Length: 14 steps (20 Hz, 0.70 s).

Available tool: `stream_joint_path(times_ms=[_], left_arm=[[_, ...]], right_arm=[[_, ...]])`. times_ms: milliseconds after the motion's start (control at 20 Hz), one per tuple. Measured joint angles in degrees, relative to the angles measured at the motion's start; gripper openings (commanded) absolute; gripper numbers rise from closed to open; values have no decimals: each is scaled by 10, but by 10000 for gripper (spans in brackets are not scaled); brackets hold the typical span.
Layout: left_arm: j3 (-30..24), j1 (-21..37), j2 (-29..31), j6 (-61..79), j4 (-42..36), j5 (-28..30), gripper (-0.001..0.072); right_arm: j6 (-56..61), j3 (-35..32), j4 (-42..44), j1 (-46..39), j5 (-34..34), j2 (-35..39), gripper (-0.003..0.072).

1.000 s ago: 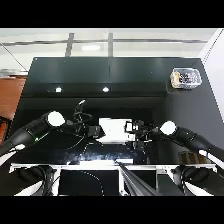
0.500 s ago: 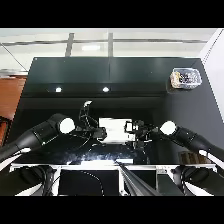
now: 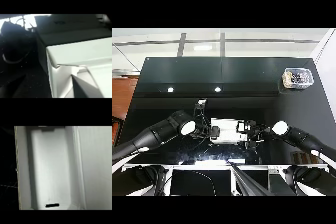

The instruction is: Fold the box and place the chain.

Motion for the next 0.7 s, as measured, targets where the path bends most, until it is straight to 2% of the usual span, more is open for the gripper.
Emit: stream_joint_path(times_ms=[250,400,600,650,700], left_arm=[[34,-23,-42,-16,15,-18,450],[47,-37,-65,-19,20,-25,346],[54,-43,-80,-22,27,-26,339],[54,-43,-82,-27,29,-26,277],[55,-44,-83,-33,32,-26,268]], right_arm=[[0,0,0,0,0,0,187],[0,0,0,0,0,0,187],[0,0,0,0,0,0,187],[0,0,0,0,0,0,187],[0,0,0,0,0,0,186]])
